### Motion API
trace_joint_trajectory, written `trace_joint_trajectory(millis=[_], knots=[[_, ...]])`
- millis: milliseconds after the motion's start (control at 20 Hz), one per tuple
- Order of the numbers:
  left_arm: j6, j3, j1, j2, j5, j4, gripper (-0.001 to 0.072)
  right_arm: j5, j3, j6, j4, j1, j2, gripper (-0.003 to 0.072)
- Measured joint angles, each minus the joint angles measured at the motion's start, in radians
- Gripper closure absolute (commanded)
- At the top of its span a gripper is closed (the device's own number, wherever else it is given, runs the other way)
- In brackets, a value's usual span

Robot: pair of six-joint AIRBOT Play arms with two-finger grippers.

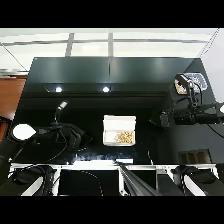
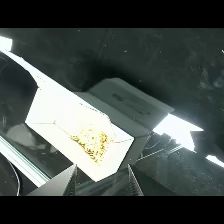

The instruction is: Fold the box and place the chain.

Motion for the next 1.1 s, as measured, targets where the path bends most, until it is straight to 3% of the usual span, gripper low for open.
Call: trace_joint_trajectory(millis=[150,350,750,1100], knots=[[0.380,-0.024,-0.043,-0.026,0.016,-0.009,-0.0008,0.000,0.000,0.018,0.000,0.000,0.000,0.0300],[0.634,-0.016,-0.126,-0.087,0.093,0.001,-0.0003,0.000,0.000,0.042,0.000,0.000,0.000,0.0300],[0.902,0.120,-0.203,-0.379,0.117,-0.101,-0.0003,0.003,0.000,0.052,0.000,0.001,0.000,0.0300],[0.970,0.187,-0.214,-0.485,0.115,-0.138,-0.0002,0.004,0.000,0.052,0.000,0.001,0.000,0.0299]])
